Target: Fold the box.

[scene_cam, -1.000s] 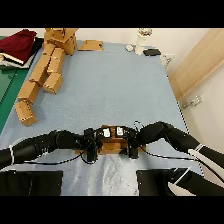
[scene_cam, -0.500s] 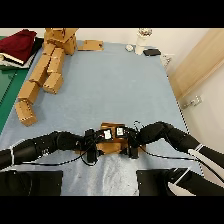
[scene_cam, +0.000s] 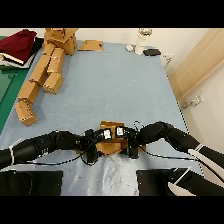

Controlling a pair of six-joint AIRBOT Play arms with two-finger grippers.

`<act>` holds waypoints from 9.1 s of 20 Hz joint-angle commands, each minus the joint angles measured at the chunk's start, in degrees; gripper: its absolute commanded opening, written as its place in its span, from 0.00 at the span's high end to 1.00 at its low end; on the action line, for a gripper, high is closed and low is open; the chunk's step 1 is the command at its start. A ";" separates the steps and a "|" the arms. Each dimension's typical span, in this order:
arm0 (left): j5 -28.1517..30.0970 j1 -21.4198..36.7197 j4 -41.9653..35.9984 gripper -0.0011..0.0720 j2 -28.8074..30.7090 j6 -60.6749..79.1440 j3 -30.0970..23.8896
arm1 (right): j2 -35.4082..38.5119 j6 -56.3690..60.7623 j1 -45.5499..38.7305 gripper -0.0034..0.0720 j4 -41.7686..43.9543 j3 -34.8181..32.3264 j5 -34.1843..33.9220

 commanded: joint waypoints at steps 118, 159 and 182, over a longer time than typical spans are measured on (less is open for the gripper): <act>-5.31 7.98 1.33 0.42 13.68 -69.96 -5.29 | 0.02 0.00 0.04 0.42 -0.87 0.00 0.07; -26.03 -5.81 35.67 0.42 -8.90 -113.28 21.49 | 0.04 0.00 0.04 0.42 -0.87 0.00 0.07; -38.49 -10.62 43.50 0.97 -22.49 -131.08 33.90 | 0.02 0.00 0.04 0.42 -0.87 0.00 0.04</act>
